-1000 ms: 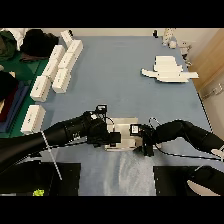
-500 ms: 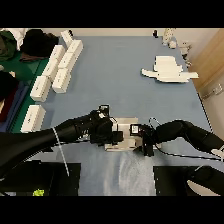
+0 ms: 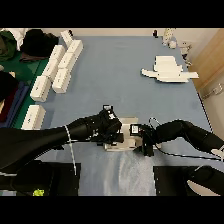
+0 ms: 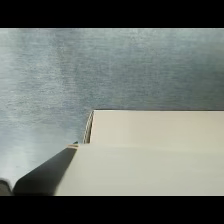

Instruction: Fold the box.

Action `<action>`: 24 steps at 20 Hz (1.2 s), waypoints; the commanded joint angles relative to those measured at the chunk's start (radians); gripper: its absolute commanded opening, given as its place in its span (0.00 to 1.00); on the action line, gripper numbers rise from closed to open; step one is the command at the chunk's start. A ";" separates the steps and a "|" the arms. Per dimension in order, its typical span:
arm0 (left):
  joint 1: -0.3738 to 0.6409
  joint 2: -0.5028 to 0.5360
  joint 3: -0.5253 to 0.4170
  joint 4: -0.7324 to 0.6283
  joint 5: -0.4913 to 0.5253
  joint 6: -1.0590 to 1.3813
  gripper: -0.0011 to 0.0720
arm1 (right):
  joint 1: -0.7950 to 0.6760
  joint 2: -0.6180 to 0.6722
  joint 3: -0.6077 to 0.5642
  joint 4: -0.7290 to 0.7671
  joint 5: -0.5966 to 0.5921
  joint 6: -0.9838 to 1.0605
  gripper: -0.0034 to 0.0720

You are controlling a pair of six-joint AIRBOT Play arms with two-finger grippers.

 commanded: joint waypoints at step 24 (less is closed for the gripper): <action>-0.034 -0.011 0.012 0.031 0.005 -0.015 0.61 | 0.000 0.000 0.001 0.000 0.000 0.000 0.73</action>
